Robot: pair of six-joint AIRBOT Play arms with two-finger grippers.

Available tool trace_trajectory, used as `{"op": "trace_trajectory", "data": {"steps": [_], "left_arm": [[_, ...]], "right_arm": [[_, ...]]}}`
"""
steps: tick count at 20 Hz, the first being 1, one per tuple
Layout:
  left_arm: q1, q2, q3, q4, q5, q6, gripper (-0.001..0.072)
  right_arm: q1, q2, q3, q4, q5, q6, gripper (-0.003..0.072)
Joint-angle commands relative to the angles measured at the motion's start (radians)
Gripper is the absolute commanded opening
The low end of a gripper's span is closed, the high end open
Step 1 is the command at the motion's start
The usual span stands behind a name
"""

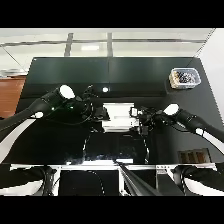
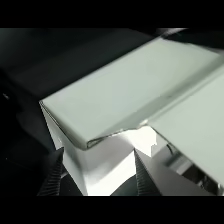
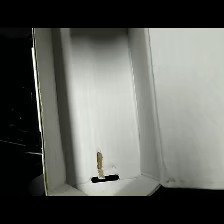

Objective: Fold the box and place the chain.

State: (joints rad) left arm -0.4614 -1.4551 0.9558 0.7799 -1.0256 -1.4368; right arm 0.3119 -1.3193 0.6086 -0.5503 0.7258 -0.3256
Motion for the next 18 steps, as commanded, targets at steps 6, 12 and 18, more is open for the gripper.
{"op": "trace_trajectory", "data": {"steps": [6,12,18], "left_arm": [[-0.100,0.000,0.036,0.289,0.101,-0.293,0.0505],[-0.196,-0.010,0.105,0.554,0.039,-0.462,0.0504],[-0.277,-0.071,0.179,0.599,-0.053,-0.641,0.0505]], "right_arm": [[0.000,-0.001,0.000,0.003,-0.007,0.004,0.0488],[0.000,-0.001,0.000,0.003,-0.008,0.004,0.0488],[0.000,-0.001,0.000,0.003,-0.008,0.004,0.0488]]}}
